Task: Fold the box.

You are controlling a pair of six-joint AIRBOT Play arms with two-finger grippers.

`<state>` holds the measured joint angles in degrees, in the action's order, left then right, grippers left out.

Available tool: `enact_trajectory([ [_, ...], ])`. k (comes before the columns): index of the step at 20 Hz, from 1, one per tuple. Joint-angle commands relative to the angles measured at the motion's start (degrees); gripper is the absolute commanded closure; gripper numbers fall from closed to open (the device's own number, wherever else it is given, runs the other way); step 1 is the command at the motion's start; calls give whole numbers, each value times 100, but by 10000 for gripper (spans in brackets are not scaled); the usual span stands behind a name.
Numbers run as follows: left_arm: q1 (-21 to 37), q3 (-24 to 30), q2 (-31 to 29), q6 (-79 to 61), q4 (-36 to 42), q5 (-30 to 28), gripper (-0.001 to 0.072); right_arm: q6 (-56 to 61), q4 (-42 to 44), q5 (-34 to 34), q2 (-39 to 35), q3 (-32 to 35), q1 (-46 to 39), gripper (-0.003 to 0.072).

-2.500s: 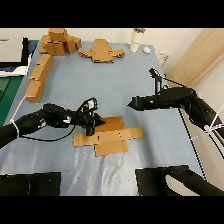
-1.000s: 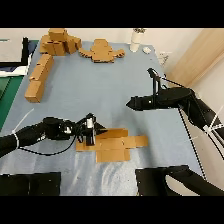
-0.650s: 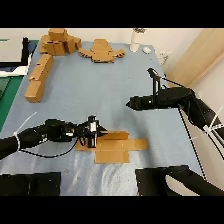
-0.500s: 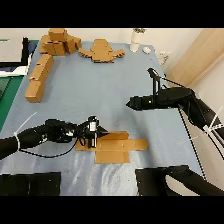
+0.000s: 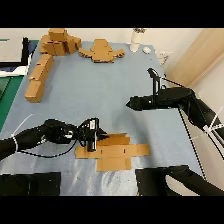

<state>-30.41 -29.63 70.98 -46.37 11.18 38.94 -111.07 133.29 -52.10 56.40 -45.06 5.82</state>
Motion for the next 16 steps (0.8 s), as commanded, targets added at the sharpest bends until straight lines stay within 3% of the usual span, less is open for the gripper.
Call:
enact_trajectory([
  [1, 9, 7, -24, 144, 13, 2, 693, 0, -7, -4, -4, 2, 2, 683],
  [4, 9, 7, -24, 140, 11, -9, 693, 0, -28, -26, -4, 2, 2, 683],
  [8, 15, -22, -57, 48, 11, -577, 693, 0, -68, -50, -4, 2, 2, 683],
  [16, 13, -116, -234, -98, 17, -531, 694, -50, -90, -35, -2, 2, 2, 683],
])
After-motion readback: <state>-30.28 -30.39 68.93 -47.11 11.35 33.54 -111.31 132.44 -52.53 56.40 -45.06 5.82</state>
